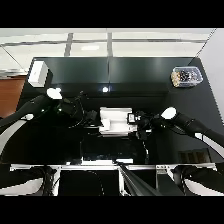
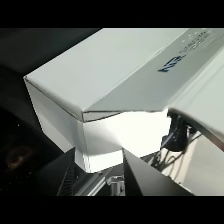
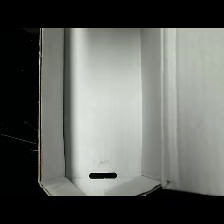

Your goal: Fold the box and place the chain.

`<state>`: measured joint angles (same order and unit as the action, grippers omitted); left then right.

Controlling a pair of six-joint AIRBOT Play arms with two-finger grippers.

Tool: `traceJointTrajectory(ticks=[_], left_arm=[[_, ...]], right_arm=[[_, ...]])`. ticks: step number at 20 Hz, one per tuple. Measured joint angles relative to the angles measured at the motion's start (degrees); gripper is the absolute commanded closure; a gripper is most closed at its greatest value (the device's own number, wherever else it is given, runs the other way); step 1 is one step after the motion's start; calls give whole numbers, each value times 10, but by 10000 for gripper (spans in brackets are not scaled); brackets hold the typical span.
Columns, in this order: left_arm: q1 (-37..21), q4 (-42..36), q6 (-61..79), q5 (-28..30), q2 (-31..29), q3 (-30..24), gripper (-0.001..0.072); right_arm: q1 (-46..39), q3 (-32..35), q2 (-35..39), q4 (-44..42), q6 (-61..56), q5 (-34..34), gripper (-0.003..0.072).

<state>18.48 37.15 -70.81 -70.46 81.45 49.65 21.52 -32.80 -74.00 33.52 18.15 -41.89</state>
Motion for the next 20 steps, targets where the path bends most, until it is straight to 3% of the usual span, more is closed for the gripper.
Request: traceJointTrajectory(ticks=[7,14,16,20], left_arm=[[82,139,-157,27,0,69,359],[143,251,-313,51,0,87,361],[164,283,-358,61,0,89,445],[196,327,-416,80,0,89,445]], right_arm=[[0,0,0,0,0,0,213],[0,0,0,0,0,0,213],[0,0,0,0,0,0,213],[0,0,0,0,-1,1,213]])
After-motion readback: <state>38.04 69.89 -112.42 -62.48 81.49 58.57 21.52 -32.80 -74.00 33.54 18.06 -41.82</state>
